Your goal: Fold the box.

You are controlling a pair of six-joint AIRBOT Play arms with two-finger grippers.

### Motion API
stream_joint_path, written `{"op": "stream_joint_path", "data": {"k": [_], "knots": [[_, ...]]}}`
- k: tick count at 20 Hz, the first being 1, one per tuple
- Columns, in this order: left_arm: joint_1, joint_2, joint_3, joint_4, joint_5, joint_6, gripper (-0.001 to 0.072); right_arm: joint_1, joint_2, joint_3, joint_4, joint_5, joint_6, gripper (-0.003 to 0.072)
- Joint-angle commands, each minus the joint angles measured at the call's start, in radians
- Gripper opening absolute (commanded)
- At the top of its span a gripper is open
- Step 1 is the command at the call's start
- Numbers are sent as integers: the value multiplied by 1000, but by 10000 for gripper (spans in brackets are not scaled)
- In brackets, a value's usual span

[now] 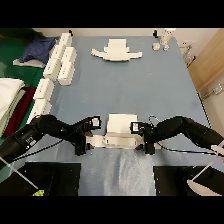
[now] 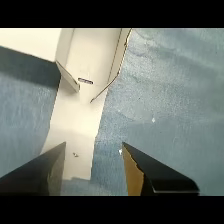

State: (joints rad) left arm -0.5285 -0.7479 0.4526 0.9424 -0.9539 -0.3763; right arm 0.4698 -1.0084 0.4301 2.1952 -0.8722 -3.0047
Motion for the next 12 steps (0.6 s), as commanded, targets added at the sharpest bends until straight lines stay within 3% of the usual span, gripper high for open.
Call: {"op": "stream_joint_path", "data": {"k": [1,3,4,12], "knots": [[-76,-61,26,-2,77,56,516,0,0,1,0,0,0,508],[-94,-101,39,-3,96,69,369,0,0,1,0,0,0,508],[-96,-120,45,-5,101,83,353,0,0,1,0,0,0,508],[-95,-202,53,-38,170,116,352,0,0,1,0,0,0,508]]}}
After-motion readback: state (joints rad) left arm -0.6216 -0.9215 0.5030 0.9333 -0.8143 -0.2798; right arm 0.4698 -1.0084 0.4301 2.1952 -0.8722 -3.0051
